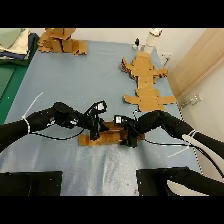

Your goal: Fold the box.

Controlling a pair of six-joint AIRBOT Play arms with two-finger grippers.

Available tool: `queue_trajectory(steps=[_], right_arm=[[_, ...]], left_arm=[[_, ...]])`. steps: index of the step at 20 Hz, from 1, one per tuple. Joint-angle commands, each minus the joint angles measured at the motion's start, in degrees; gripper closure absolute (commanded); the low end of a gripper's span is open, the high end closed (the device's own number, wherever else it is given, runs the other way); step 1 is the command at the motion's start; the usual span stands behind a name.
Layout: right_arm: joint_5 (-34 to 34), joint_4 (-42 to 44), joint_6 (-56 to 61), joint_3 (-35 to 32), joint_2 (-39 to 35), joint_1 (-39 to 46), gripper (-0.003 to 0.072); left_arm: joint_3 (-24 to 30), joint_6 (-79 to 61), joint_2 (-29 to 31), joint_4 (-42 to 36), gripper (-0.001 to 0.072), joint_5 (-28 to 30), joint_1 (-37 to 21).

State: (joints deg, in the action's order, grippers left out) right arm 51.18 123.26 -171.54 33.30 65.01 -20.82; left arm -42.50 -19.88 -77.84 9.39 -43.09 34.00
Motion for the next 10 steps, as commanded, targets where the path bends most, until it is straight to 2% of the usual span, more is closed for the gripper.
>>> queue_trajectory(steps=[1,10], right_arm=[[1.7,0.5,-0.2,-0.1,0.4,0.0,-0.0015],[4.7,1.0,-0.2,-0.1,0.4,0.0,0.0006]], left_arm=[[0.0,0.0,0.0,0.0,0.0698,0.0,0.0],[0.0,0.0,0.0,0.0,0.0698,0.0,0.0]])
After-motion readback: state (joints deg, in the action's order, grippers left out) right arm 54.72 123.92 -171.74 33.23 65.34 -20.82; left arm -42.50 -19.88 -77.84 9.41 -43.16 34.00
